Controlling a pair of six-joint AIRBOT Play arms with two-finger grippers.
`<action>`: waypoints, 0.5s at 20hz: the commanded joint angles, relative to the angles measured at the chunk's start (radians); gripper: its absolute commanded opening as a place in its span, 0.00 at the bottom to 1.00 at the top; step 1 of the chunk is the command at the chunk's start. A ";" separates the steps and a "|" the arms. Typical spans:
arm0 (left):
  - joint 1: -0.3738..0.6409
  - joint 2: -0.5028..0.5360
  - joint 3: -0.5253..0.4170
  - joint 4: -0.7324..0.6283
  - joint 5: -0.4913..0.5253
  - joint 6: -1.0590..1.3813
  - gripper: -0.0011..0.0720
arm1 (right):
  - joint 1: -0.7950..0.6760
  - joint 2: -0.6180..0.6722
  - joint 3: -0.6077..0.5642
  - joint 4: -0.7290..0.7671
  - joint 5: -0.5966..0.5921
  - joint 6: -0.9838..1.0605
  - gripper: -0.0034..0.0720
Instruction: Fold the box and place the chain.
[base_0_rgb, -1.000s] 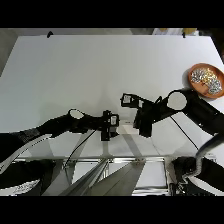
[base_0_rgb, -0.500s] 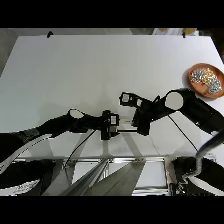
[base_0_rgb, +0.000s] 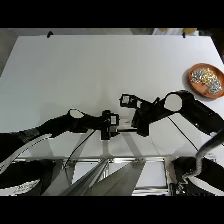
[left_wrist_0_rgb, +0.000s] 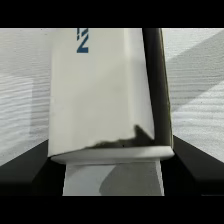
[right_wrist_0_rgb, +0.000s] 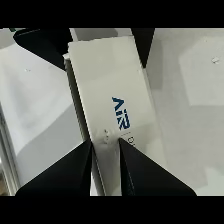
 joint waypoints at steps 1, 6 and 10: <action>-0.001 0.000 0.000 0.002 -0.001 0.002 0.22 | 0.000 -0.001 -0.027 0.008 -0.044 0.002 0.26; -0.001 0.000 0.000 0.002 -0.001 0.002 0.22 | 0.000 -0.001 -0.028 0.009 -0.025 0.002 0.27; -0.001 0.000 0.000 0.002 -0.001 0.002 0.22 | 0.000 -0.001 -0.028 0.010 0.007 0.002 0.38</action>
